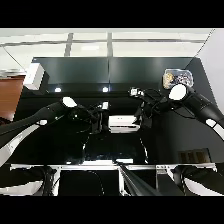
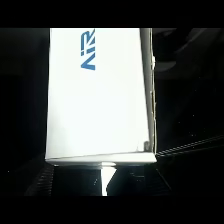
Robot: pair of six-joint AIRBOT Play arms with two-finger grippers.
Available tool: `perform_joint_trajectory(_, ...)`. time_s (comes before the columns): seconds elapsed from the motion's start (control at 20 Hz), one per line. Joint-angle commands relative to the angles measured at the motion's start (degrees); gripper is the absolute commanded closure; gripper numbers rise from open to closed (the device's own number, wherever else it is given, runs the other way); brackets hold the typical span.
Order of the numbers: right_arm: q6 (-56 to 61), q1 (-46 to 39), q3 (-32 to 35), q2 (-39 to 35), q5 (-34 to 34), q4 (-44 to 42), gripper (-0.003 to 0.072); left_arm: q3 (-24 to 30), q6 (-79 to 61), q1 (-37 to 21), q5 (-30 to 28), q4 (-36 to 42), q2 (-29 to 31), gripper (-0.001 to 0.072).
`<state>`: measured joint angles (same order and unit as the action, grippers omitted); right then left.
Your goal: Fold the box and place the chain.
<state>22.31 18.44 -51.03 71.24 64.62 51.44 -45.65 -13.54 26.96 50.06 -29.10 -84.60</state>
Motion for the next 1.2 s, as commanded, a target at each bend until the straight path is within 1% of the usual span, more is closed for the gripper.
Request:
perform_joint_trajectory(0.0, 0.0, 0.0, 0.0, 0.0, 1.1, 0.5, 0.0318, 0.0, 0.0, 0.0, -0.1, 0.0, 0.0, 0.0312)
perform_joint_trajectory(0.1, 0.0, 0.0, 0.1, 0.0, 1.4, 1.1, 0.0317, 0.0, 0.1, 0.0, -0.1, 0.0, 0.0, 0.0312)
perform_joint_trajectory(0.2, 0.0, 0.0, 0.1, 0.0, 1.3, 1.1, 0.0298, 0.0, 0.1, 0.0, 0.0, 0.0, 0.0, 0.0312)
perform_joint_trajectory(0.55, 0.0, 0.0, 0.0, 0.0, 2.2, 1.1, 0.0294, 0.0, 0.1, 0.0, -0.1, 0.0, 0.0, 0.0311)
perform_joint_trajectory(0.6, 0.0, 0.0, 0.0, 0.0, 2.3, 1.1, 0.0227, 0.0, 0.1, 0.0, -0.1, 0.0, 0.0, 0.0311)
perform_joint_trajectory(0.85, 0.0, 0.0, 0.0, 0.0, 2.3, 0.9, 0.0228, 0.0, 0.1, 0.0, -0.1, 0.0, 0.0, 0.0311)
perform_joint_trajectory(1.0, 0.0, 0.0, 0.0, -0.1, 3.8, 0.4, 0.0229, 0.0, 0.1, 0.0, -0.1, 0.0, 0.0, 0.0312)
perform_joint_trajectory(1.15, 1.2, 1.4, 0.1, 0.0, 3.7, 3.3, 0.0229, 0.0, 0.1, 0.0, 0.0, 0.0, 0.0, 0.0312)
